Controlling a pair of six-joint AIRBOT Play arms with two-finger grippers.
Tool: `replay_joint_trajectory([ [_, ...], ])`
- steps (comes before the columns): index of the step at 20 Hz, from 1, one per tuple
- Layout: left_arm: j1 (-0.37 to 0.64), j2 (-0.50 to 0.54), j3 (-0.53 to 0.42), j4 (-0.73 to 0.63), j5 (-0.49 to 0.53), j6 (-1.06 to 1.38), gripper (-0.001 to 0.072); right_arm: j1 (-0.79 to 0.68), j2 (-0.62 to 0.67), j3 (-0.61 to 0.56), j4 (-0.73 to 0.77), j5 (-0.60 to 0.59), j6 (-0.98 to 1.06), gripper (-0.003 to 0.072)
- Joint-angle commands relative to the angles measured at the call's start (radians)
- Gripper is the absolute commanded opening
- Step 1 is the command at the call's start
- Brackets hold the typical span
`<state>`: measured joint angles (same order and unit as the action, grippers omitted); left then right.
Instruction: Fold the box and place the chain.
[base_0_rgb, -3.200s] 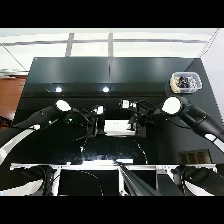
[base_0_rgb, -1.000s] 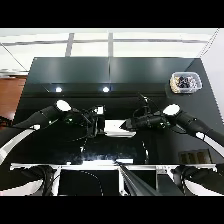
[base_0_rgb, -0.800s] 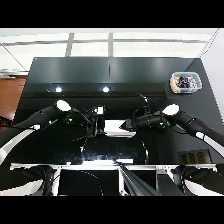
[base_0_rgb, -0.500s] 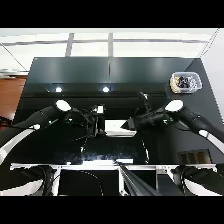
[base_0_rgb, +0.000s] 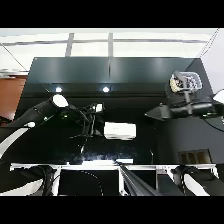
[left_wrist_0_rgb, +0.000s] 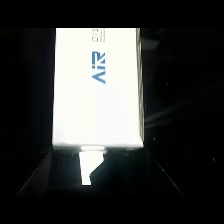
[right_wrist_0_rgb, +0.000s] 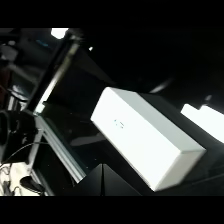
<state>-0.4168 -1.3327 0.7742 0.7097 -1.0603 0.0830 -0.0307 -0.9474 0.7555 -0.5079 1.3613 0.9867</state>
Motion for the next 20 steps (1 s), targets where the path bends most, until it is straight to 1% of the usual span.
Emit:
replay_joint_trajectory([
  [1,0.003,0.066,0.039,0.111,-0.023,-0.08,0.072,-0.145,0.07,0.004,-0.051,0.071,0.011,0.0016],
  [3,-0.023,0.106,0.062,0.056,-0.017,-0.111,0.0715,-0.187,0.074,0.004,-0.051,0.066,0.004,0.0016],
  [5,-0.048,0.106,0.089,0.048,0.037,-0.262,0.0706,-0.205,0.074,0.004,-0.057,0.045,-0.003,0.0016],
  [7,-0.088,0.073,0.111,0.037,0.037,-0.274,0.0706,-0.205,0.074,0.003,-0.077,0.013,-0.003,0.0017],
  [10,-0.196,0.001,0.164,0.01,0.051,-0.275,0.0706,-0.205,0.074,0.003,-0.08,-0.018,-0.003,0.0017],
  [13,-0.272,-0.071,0.2,0.013,0.127,-0.275,0.0705,-0.204,0.074,0.003,-0.082,-0.018,-0.003,0.0017],
  [16,-0.288,-0.106,0.206,-0.013,0.156,-0.298,0.0704,-0.204,0.074,0.003,-0.096,-0.016,-0.005,0.0017],
  [20,-0.288,-0.107,0.209,-0.015,0.156,-0.298,0.0695,-0.204,0.074,0.003,-0.095,-0.023,-0.024,0.0017],
])
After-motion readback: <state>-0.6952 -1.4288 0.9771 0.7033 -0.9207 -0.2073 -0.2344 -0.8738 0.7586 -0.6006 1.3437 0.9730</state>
